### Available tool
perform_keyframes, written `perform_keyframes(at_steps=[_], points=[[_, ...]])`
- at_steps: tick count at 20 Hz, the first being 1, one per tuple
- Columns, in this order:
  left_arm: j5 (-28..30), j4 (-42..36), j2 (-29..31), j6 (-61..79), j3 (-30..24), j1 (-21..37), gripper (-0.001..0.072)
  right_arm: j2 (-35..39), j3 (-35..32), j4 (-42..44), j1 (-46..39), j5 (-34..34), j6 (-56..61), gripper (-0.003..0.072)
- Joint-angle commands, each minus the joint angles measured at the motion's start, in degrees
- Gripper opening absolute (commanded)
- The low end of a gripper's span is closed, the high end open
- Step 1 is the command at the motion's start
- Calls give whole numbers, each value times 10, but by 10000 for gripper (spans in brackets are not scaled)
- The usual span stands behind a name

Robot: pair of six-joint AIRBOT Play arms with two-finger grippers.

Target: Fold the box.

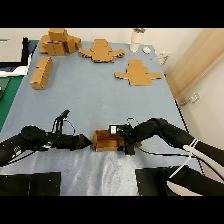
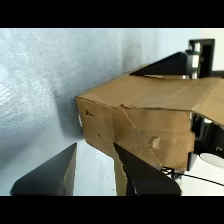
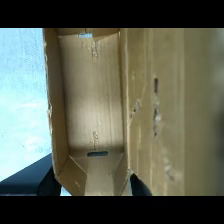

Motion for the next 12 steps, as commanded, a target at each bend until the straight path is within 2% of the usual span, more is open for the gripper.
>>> perform_keyframes(at_steps=[1, 4, 6, 7, 8, 12], points=[[11, 10, 0, -19, 0, 30, 354, 0, 0, 0, 0, 0, 0, 514], [-40, -15, 0, -10, 1, 68, 355, 0, 0, 0, 0, 0, 0, 514], [-79, -37, 0, 33, 1, 68, 357, 0, 0, 0, 0, 0, 0, 514], [-94, -41, 0, 42, 1, 68, 400, 0, 0, 0, 0, 0, 0, 514], [-106, -42, 0, 49, 1, 68, 490, 0, 0, 0, 0, 0, 0, 514], [-116, -41, 0, 64, 0, 68, 491, 0, 0, 0, 0, 0, 0, 514]])
